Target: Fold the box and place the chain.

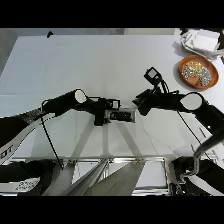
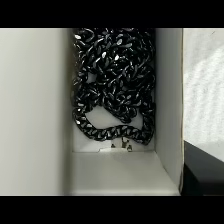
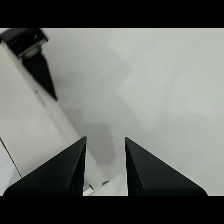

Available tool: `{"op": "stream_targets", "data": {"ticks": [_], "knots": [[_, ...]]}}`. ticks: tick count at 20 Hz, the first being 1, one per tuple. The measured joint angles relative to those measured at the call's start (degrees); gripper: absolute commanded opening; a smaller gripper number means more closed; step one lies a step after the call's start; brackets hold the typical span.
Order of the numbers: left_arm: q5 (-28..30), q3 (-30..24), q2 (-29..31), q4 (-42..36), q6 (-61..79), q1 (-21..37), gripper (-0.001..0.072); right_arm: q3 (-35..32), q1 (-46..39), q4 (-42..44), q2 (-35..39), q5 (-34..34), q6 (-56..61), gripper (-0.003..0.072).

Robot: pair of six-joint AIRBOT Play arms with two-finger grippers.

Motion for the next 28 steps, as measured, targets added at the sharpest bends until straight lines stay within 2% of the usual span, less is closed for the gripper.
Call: {"op": "stream_targets", "data": {"ticks": [2, 4, 9, 14, 20, 28], "knots": [[0.1, 0.0, 0.0, 0.0, 0.0, 0.0, 0.0207, 1.7, -0.1, 0.1, -2.5, 3.4, -1.7, 0.0259], [0.2, 0.0, 0.0, 0.0, 0.0, 0.0, 0.0207, 3.2, -0.1, 0.1, -3.9, 7.0, -3.8, 0.0297], [0.3, 0.0, 0.0, 0.0, 0.0, -0.1, 0.0207, 4.8, -0.1, -0.6, -5.0, 16.1, -8.3, 0.0303], [0.4, 0.0, 0.0, 0.0, 0.0, -0.1, 0.0207, 5.1, -0.1, -3.8, -5.3, 19.6, -12.1, 0.0320], [0.5, 0.0, 0.0, -0.1, 0.0, -0.1, 0.0207, 5.2, 1.0, -5.2, -5.3, 20.8, -15.8, 0.0319], [0.5, 0.0, 0.0, -0.1, -0.2, -0.1, 0.0207, 5.2, 3.1, -7.2, -5.3, 16.6, -16.3, 0.0286]]}}
